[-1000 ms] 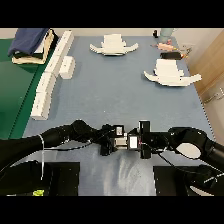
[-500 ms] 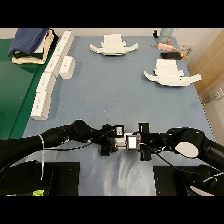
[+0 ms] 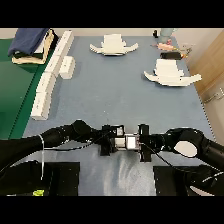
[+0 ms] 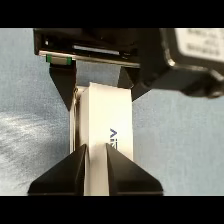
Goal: Fold the box.
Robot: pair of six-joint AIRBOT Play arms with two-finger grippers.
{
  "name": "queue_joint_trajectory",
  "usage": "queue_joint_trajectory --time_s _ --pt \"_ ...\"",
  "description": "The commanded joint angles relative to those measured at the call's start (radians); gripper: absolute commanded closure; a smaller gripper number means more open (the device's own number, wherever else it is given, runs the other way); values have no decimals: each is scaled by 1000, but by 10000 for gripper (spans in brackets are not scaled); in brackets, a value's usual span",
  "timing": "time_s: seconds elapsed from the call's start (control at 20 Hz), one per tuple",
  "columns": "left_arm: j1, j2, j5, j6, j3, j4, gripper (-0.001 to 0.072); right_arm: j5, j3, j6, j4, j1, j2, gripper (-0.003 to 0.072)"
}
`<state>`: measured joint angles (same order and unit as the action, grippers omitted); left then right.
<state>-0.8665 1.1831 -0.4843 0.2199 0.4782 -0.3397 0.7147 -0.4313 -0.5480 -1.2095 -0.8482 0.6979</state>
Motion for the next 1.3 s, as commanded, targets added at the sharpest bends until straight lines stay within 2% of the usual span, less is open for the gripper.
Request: queue_joint_trajectory --time_s 0.0,0.05,0.3,0.5,0.55,0.6,0.65,0.85,0.95,1.25 --pt "0 0 3 0 0 0 184 12 1 -1 13 -2 7 468" --pt "0 0 3 0 0 0 185 12 0 -1 13 -2 5 390" --pt "0 0 3 0 0 0 185 6 -11 -6 13 1 -40 386" --pt "0 0 3 0 0 0 185 6 -14 -178 20 1 -90 390" --pt "0 0 3 0 0 0 184 6 -13 -276 42 1 -93 459" --pt "0 0 3 0 0 0 185 -1 -8 -360 71 0 -93 622" --pt "0 0 3 0 1 0 184 -34 6 -412 103 0 -93 683" --pt "0 0 3 0 0 0 185 -298 127 -447 303 -2 -95 684" --pt "0 0 3 0 0 0 185 -380 178 -438 380 -2 -95 683" --pt "0 0 3 0 0 0 185 -374 235 -439 407 -8 -95 684"
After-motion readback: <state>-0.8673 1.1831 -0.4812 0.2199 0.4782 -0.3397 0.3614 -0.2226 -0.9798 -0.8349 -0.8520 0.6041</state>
